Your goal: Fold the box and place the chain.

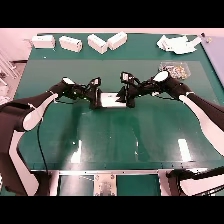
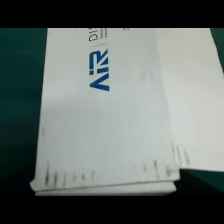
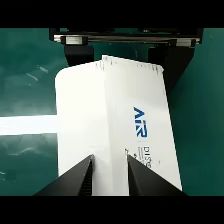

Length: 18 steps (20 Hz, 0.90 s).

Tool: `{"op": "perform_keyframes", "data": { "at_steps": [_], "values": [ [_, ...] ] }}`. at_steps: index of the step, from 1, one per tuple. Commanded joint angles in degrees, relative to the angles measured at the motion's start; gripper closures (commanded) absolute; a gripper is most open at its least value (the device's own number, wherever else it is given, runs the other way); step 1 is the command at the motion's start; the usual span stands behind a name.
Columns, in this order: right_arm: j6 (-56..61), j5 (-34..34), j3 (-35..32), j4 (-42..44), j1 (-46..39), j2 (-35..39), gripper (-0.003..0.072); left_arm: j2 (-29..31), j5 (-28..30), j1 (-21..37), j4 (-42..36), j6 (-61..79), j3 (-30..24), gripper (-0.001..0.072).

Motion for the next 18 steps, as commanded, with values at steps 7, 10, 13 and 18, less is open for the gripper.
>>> {"op": "perform_keyframes", "data": {
  "at_steps": [7, 10, 13, 18],
  "values": [
    [-1.5, -1.0, 0.0, 0.0, 0.7, 0.3, 0.0408, 0.0, 0.0, 0.0, 0.0, 0.0, 0.0, 0.0125],
    [-1.5, 1.9, -0.2, 0.0, 0.6, 0.6, 0.0414, 0.0, 0.0, 0.0, 0.0, 0.0, 0.0, 0.0125],
    [-3.1, -0.9, -1.4, 0.1, 0.4, 0.6, 0.0418, 0.0, 0.0, 0.0, 0.0, 0.0, 0.0, 0.0125],
    [-7.0, -4.3, -2.2, 1.5, 0.5, 0.6, 0.0418, 0.0, 0.0, 0.0, 0.0, 0.0, 0.0, 0.0124]
  ]
}}
